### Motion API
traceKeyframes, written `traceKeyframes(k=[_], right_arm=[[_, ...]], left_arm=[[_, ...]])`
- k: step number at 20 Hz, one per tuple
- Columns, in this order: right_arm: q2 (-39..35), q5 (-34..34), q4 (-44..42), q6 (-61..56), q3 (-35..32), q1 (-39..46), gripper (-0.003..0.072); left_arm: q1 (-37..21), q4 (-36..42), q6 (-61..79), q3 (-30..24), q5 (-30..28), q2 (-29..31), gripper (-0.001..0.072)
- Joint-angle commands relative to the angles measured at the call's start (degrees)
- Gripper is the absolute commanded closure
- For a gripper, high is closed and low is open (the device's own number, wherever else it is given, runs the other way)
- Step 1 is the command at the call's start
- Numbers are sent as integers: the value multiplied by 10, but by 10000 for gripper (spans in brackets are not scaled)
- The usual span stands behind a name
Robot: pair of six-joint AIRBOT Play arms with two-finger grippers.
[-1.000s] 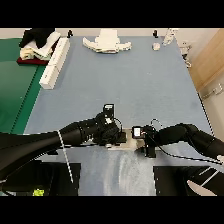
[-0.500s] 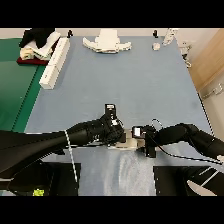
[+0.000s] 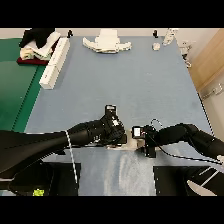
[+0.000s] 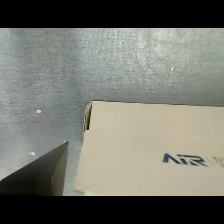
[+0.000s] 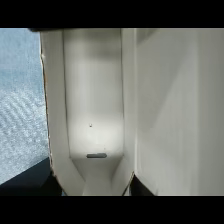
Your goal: Fold the box.
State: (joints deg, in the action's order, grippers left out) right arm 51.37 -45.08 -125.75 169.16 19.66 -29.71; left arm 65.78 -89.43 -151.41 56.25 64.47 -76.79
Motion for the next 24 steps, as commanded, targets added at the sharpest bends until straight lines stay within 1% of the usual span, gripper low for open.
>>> traceKeyframes(k=[1,5,9,13,15,18,20,24], right_arm=[[0,0,0,-1,0,0,240],[0,0,0,-1,0,0,240],[0,0,0,-1,0,0,240],[0,0,0,-1,0,0,240],[0,0,0,-1,0,0,240],[0,0,0,-1,0,0,240],[0,0,0,-1,0,0,240],[0,0,0,-1,0,0,240]], left_arm=[[0,6,6,1,5,0,214],[0,8,37,1,7,5,215],[-2,7,64,1,8,31,215],[-2,7,98,1,37,44,216],[-2,9,125,1,44,55,318],[-11,9,159,1,96,92,325],[-31,9,185,0,136,129,325],[-95,4,237,0,201,199,325]])
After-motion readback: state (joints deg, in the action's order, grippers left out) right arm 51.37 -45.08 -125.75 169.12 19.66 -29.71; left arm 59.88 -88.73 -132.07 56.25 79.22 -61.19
